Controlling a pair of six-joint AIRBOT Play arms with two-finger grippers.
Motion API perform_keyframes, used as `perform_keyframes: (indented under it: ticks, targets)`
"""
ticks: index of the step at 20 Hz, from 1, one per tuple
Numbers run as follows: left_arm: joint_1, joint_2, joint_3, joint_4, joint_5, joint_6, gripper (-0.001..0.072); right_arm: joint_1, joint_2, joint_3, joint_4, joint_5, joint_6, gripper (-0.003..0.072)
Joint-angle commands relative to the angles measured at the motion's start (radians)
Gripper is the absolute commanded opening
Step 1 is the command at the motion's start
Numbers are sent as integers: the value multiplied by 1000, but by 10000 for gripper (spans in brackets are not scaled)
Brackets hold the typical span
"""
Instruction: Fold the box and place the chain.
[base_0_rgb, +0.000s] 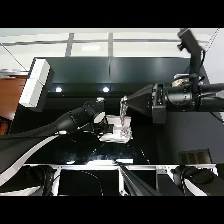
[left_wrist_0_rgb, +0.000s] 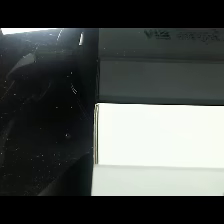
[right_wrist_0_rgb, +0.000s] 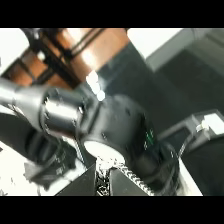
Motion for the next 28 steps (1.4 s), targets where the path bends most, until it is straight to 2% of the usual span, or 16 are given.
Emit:
perform_keyframes:
  ticks: [1, 5, 11, 14, 15, 16, 17, 20, 22, 25, 28]
  targets:
    - [1, 0, 0, 0, 0, 0, 31, 0, 0, 24, 33, -44, -1, 7]
    - [1, 0, 0, 0, 0, 0, 30, 27, -45, -14, -152, -12, 61, 8]
    - [1, 0, 0, 0, 0, 0, 31, 62, -161, -224, -219, -90, 52, 8]
    - [1, 0, 0, 0, 0, 0, 31, 62, -181, -240, -284, -87, 52, 16]
    - [1, 0, 0, 0, 0, 0, 31, 59, -181, -240, -283, -85, 52, 44]
    - [1, 0, 0, 0, 0, 0, 31, 51, -180, -239, -285, -72, 52, 376]
    - [1, 0, 0, 0, 0, 0, 31, 30, -178, -233, -291, -33, 51, 582]
    - [1, 0, 0, 0, -3, 0, 31, -106, -158, -224, -377, 107, 20, 582]
    - [1, 0, 0, 0, -2, 0, 31, -213, -140, -269, -443, 133, -26, 582]
    - [1, 0, 0, 0, -2, 0, 31, -262, -128, -461, -427, -5, -216, 583]
    - [1, 0, 0, 0, -3, 0, 31, -164, -128, -613, -427, -149, -462, 585]
